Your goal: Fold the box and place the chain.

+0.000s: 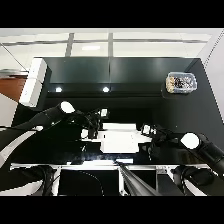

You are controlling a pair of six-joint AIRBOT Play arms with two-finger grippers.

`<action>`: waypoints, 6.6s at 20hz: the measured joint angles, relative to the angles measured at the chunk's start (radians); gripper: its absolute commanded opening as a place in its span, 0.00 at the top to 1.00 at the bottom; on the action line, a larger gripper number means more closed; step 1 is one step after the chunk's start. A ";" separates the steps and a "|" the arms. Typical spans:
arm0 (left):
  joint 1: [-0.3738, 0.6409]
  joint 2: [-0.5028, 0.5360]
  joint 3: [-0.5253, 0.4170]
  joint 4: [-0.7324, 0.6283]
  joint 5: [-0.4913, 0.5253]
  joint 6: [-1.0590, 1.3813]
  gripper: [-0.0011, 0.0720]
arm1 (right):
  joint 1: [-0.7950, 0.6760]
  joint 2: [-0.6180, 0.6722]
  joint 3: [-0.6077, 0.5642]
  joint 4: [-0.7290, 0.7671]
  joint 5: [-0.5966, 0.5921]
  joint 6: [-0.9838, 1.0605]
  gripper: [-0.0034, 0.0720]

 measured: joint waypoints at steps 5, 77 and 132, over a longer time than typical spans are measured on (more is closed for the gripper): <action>0.000 0.000 0.000 0.003 0.000 0.000 0.94 | 0.069 -0.013 0.000 0.012 0.035 -0.027 0.03; -0.001 0.000 0.000 0.003 0.000 -0.001 0.94 | 0.055 -0.355 0.138 0.347 -0.074 -0.465 0.03; -0.026 0.238 -0.181 -0.382 0.265 -0.662 0.94 | 0.055 -0.358 0.138 0.308 -0.079 -0.436 0.26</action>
